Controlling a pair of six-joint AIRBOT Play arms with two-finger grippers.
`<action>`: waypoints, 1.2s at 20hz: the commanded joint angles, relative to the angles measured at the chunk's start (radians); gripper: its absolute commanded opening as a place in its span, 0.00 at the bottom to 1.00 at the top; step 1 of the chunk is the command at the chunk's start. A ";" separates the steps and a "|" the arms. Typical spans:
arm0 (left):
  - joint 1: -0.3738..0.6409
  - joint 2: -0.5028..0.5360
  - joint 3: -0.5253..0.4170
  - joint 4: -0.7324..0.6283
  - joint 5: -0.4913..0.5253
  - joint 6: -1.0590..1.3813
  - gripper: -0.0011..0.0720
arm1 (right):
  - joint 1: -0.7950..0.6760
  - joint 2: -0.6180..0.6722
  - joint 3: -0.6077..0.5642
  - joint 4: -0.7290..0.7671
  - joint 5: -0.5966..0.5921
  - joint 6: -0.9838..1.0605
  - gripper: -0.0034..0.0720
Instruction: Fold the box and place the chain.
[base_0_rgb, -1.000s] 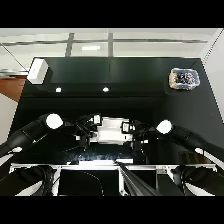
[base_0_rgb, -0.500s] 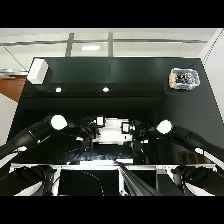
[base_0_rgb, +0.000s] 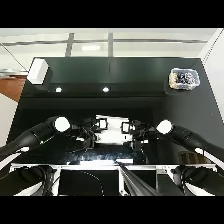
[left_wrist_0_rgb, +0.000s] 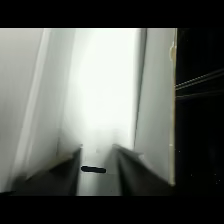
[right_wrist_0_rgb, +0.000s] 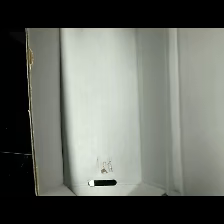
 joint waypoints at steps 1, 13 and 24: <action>-0.002 -0.001 0.000 0.008 0.017 0.000 0.53 | 0.000 0.000 -0.001 0.001 0.000 0.000 0.75; 0.208 0.200 0.002 0.145 -0.148 -0.261 0.05 | 0.000 0.000 -0.001 0.001 0.000 0.001 0.75; 0.794 0.198 -0.069 0.124 -0.377 -0.851 0.05 | 0.000 0.000 -0.001 0.001 0.000 0.001 0.75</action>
